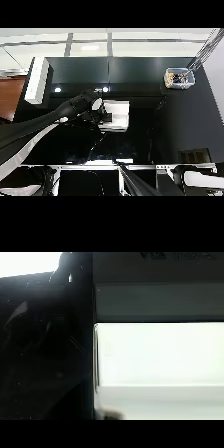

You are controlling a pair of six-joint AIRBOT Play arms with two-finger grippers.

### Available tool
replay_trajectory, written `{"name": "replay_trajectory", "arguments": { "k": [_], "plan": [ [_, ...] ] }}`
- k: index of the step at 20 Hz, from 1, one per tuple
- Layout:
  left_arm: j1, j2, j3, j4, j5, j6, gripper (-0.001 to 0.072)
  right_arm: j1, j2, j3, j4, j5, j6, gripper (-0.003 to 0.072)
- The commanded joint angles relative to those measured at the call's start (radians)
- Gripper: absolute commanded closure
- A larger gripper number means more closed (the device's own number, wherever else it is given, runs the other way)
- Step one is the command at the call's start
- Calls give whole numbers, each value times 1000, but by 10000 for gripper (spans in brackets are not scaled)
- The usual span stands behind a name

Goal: Fold the box and place the chain.

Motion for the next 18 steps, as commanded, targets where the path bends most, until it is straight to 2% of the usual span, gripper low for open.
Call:
{"name": "replay_trajectory", "arguments": {
  "k": [1, 6, 8, 9, 11, 14, 18],
  "plan": [
    [0, 0, 0, 1, 3, 0, 685, 0, 143, 0, 197, 85, -57, 675],
    [0, 0, 0, 1, 3, 0, 685, 16, 209, 0, 456, 394, -74, 675],
    [0, 0, 0, 1, 3, 0, 685, 93, 219, -24, 407, 500, -77, 676],
    [0, 0, 0, 1, 3, 0, 684, 147, 235, -63, 375, 512, -77, 676],
    [0, 0, 0, 1, 3, 0, 685, 264, 284, -176, 338, 473, -76, 676],
    [0, 0, 0, 1, 3, 0, 685, 426, 340, -339, 342, 344, -54, 676],
    [0, 0, 0, 1, 0, 0, 684, 614, 341, -483, 342, 162, -29, 676]
  ]
}}
